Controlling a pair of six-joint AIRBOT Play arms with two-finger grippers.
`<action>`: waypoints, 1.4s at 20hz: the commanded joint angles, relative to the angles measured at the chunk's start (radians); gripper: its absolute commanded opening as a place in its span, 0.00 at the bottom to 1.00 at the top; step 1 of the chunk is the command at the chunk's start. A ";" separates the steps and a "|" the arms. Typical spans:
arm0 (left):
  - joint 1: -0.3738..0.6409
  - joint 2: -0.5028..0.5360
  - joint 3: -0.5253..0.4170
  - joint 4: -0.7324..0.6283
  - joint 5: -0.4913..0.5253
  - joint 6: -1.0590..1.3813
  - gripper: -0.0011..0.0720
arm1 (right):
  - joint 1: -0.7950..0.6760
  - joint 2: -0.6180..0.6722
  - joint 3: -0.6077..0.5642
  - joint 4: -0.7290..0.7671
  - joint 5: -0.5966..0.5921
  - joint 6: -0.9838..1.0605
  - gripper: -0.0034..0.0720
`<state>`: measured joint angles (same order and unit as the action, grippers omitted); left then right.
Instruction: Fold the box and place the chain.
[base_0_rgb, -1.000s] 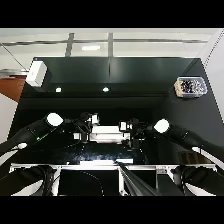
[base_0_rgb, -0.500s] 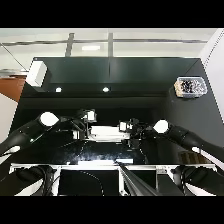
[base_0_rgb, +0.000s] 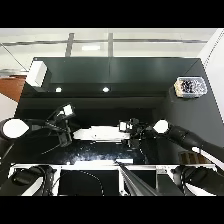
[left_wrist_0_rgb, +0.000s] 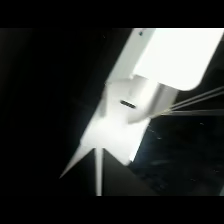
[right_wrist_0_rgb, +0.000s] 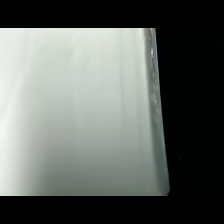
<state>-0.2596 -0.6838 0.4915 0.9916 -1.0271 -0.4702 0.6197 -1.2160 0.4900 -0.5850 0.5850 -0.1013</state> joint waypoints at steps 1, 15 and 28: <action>0.021 0.054 -0.020 -0.056 -0.163 -0.222 0.06 | 0.000 0.000 0.000 0.000 0.000 0.000 0.69; -0.207 -0.217 -0.112 -0.848 0.561 0.145 0.07 | 0.000 0.000 0.000 0.000 0.000 0.000 0.69; -0.217 -0.389 -0.066 -0.694 0.570 0.180 0.78 | 0.000 0.000 0.000 0.000 0.000 0.001 0.69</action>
